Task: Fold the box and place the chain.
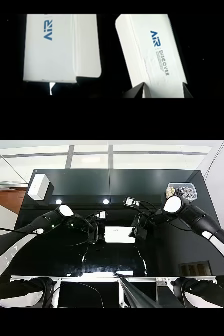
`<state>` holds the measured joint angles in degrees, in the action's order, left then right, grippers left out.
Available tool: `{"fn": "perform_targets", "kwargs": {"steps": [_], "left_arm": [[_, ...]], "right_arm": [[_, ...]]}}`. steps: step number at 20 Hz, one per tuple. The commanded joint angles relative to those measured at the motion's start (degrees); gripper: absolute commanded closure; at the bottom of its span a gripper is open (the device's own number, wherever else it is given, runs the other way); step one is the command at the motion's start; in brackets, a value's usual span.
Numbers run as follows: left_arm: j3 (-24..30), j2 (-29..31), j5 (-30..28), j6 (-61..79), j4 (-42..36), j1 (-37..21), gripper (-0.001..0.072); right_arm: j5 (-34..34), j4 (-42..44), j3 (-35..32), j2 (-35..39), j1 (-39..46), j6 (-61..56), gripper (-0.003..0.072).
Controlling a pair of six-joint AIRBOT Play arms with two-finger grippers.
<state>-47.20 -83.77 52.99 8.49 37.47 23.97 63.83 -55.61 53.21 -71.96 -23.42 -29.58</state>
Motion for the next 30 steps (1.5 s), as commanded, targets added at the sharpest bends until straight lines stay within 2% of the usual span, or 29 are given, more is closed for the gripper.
{"fn": "perform_targets", "kwargs": {"steps": [1, 2, 6, 9, 11, 13, 15, 21, 30], "left_arm": [[0.00, -0.04, 0.20, 0.04, 0.02, 0.02, 0.0356], [0.00, -0.04, 0.22, 0.04, 0.00, 0.02, 0.0356], [0.00, -0.07, 0.22, 0.04, 0.02, 0.00, 0.0356], [0.00, -0.07, 0.24, 0.04, 0.00, 0.02, 0.0356], [0.00, -0.07, 0.20, 0.04, 0.02, 0.00, 0.0356], [0.00, -0.07, 0.24, 0.04, 0.00, 0.02, 0.0356], [0.00, -0.07, 0.20, 0.04, 0.00, 0.02, 0.0356], [0.00, -0.09, 0.20, 0.04, 0.00, 0.02, 0.0356], [0.00, -0.09, 0.22, 0.04, 0.00, 0.02, 0.0356]], "right_arm": [[0.35, -0.09, 0.24, 0.11, -0.04, -0.70, 0.0092], [0.92, -0.11, 0.61, 0.55, -0.04, -1.62, -0.0016], [2.64, -0.68, 2.49, 6.73, 1.70, -3.56, -0.0019], [5.14, -0.33, 0.81, 9.97, 3.93, -10.82, -0.0018], [-1.55, 4.83, -4.74, 9.99, 3.65, -8.24, -0.0019], [-8.83, 11.63, -9.55, 9.99, 2.43, 0.74, -0.0019], [-11.87, 15.15, -12.26, 9.99, 0.52, 9.11, -0.0019], [-12.13, 14.03, -13.00, 9.94, -0.63, 14.99, -0.0019], [-12.79, 5.31, -13.00, 9.88, -0.74, 15.28, -0.0019]]}}
